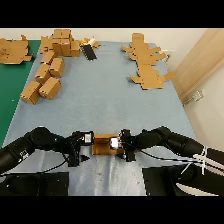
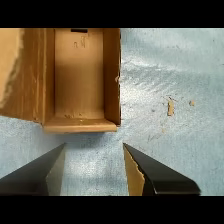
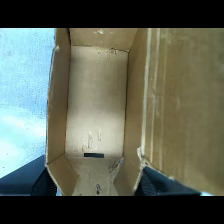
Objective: Fold the box.
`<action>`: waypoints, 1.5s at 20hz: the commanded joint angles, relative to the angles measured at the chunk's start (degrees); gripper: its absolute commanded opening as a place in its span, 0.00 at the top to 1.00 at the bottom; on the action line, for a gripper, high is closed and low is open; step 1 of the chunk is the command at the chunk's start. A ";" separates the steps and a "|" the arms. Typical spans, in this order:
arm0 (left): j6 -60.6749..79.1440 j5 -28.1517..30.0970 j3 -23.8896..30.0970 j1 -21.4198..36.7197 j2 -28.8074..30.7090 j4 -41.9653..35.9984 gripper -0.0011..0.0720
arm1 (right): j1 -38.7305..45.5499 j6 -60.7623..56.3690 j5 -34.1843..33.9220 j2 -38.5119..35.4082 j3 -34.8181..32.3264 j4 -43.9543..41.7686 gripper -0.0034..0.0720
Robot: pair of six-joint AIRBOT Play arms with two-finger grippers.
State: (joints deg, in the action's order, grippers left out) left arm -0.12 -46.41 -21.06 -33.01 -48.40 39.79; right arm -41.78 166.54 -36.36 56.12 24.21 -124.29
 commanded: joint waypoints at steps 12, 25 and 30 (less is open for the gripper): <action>-1.20 5.60 0.00 -0.59 -3.89 -4.76 0.02 | 0.02 -0.07 0.11 0.00 0.00 0.24 0.16; -0.76 10.45 -0.07 -5.25 -6.91 -6.82 0.02 | 0.02 -0.07 0.13 0.00 0.02 0.26 0.16; -0.59 10.54 -0.07 -5.25 -9.07 -6.80 0.02 | 0.02 -0.07 0.13 0.00 0.00 0.28 0.16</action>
